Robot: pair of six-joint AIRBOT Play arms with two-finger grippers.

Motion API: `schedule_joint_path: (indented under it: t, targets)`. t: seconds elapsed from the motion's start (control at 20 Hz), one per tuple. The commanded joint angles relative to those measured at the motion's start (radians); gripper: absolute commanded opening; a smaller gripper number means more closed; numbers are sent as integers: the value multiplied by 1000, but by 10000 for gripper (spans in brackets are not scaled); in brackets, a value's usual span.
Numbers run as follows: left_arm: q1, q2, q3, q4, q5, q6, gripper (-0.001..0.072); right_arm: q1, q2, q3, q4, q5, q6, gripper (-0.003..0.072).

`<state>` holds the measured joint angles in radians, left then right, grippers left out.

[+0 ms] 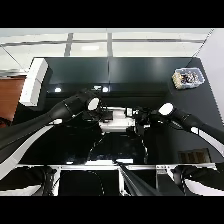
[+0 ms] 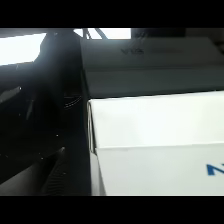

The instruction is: Fold the box and place the chain.

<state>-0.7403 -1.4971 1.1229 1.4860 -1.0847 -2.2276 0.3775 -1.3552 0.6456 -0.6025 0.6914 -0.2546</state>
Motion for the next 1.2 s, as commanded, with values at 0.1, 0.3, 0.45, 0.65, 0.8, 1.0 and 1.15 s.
schedule_joint_path:
  t: [0.1, 0.3, 0.45, 0.65, 0.8, 1.0, 1.15]
  targets:
    - [-12, -8, 2, 13, -12, -111, 485, 1, 0, 0, 0, 0, 0, 196]
    - [-13, -11, 2, 24, -32, -119, 309, 1, 0, 0, 0, 0, 0, 197]
    - [-14, -11, 2, 16, -9, -110, 26, 1, 0, 0, 0, 0, 0, 196]
    - [-14, -11, 3, 15, 9, -110, 33, 1, 0, 0, 0, 0, 0, 196]
    - [-12, -10, 3, 12, 10, -111, 479, 1, 0, 0, 0, 0, 0, 197]
    - [-12, -11, 3, 16, 26, -111, 273, 1, 0, 0, 0, 0, 0, 197]
    - [-12, -11, 2, 16, 33, -109, 25, 1, 0, 0, 0, 0, 0, 196]
